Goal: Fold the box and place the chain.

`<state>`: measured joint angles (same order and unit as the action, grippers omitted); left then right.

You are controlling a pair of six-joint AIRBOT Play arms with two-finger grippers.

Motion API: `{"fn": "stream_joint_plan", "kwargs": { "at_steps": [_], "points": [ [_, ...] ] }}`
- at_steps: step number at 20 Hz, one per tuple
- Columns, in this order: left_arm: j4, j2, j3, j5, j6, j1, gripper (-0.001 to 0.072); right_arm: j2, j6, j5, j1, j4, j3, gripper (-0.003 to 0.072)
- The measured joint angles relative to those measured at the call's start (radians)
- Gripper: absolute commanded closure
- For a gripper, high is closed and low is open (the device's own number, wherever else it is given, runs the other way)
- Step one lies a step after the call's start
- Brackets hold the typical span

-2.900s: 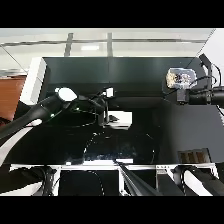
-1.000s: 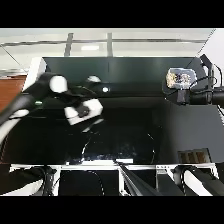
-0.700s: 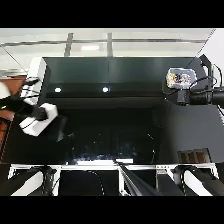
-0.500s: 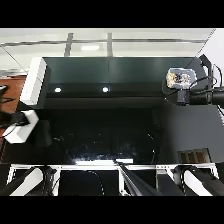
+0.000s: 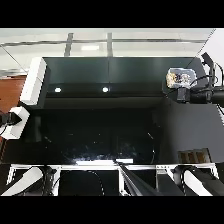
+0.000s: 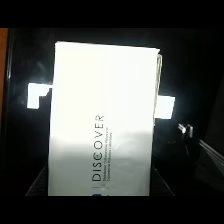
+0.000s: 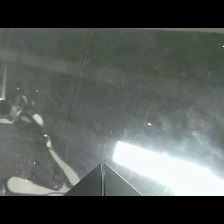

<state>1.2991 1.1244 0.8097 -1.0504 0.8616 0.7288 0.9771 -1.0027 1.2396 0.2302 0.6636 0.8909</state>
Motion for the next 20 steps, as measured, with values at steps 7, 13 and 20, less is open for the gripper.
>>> {"fn": "stream_joint_plan", "kwargs": {
  "at_steps": [7, 13, 20],
  "points": [
    [-0.106, 0.082, 0.0, 0.126, -0.097, -0.082, 0.0174, 0.0, -0.016, -0.015, 0.0, 0.0, 0.0, 0.0671],
    [-0.095, 0.102, 0.073, 0.228, -0.039, -0.156, 0.0001, 0.0, -0.031, -0.001, 0.0, 0.0, 0.0, 0.0671],
    [-0.165, 0.061, 0.345, 0.064, 0.264, -0.254, 0.0686, 0.0, -0.023, -0.13, -0.11, 0.033, -0.015, 0.0671]
  ]
}}
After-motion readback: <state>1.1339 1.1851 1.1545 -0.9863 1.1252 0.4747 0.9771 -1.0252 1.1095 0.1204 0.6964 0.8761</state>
